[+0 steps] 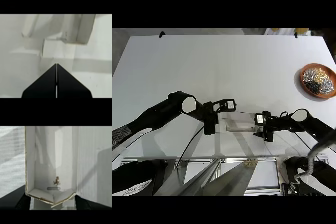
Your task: Fold the box and place the chain.
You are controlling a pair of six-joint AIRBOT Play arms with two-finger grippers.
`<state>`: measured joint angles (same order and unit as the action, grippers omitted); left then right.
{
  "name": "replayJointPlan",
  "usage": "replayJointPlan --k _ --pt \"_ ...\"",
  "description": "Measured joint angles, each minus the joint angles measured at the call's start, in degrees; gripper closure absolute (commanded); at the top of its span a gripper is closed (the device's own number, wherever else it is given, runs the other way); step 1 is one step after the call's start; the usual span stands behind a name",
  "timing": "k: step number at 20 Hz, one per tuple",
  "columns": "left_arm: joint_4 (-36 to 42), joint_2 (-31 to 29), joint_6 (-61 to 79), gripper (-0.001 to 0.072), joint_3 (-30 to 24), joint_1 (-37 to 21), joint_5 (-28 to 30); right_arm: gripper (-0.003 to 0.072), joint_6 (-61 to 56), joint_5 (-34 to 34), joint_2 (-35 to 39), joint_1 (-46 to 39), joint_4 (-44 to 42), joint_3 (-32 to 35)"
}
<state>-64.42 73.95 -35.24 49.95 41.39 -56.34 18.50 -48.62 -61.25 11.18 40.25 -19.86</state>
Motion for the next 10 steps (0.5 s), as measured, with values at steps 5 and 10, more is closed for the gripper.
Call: replayJointPlan --k 5,10 --pt "-0.4 0.1 8.9 0.0246 -3.3 -1.7 0.2 0.0251 0.0 0.0 0.0 0.0 0.0 0.0" --pt "2.7 0.3 19.7 0.0211 -4.3 -2.9 6.3 0.0251 0.0 0.0 0.0 0.0 0.0 0.0"
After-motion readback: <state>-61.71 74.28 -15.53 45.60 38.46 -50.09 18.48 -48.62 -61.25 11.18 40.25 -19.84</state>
